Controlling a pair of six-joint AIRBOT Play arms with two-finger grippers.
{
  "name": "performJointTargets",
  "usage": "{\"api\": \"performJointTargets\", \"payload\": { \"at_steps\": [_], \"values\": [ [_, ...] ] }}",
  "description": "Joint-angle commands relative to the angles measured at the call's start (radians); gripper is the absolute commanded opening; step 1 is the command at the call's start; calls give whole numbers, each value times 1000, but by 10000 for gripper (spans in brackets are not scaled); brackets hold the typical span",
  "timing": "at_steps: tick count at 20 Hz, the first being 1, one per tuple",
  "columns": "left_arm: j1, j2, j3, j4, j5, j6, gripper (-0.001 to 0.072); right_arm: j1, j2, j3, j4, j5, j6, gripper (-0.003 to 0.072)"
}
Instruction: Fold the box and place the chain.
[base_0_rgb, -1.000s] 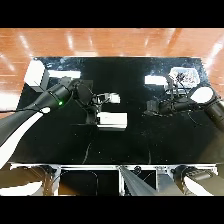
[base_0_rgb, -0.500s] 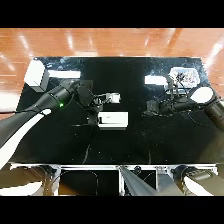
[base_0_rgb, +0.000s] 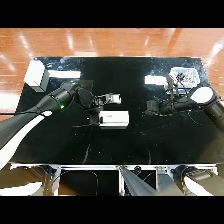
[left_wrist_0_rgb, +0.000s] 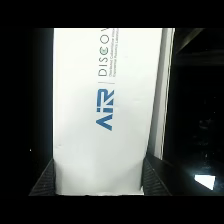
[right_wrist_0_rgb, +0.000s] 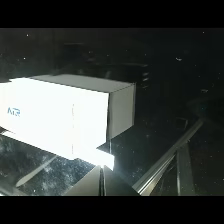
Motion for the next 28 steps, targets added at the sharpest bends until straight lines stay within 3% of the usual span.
{"api": "performJointTargets", "payload": {
  "at_steps": [1,2,3,8,12,18,21,25,28],
  "values": [
    [-1,0,-2,8,-21,2,158,0,0,0,0,-2,0,29],
    [-1,0,0,18,-31,2,47,0,0,0,0,-2,0,29],
    [0,0,2,40,-30,-2,35,0,0,0,0,-4,0,29],
    [38,41,32,167,12,-172,26,0,0,0,0,-10,-3,29],
    [178,169,31,170,74,-303,26,0,0,0,1,-28,-22,29],
    [507,389,-45,158,155,-444,25,0,0,0,0,-47,-66,30],
    [681,429,-100,160,237,-455,25,0,0,0,0,-66,-93,29],
    [926,437,-184,178,248,-478,25,0,0,0,0,-86,-117,29],
    [1123,437,-180,159,230,-474,26,0,0,0,0,-87,-120,29]
  ]
}}
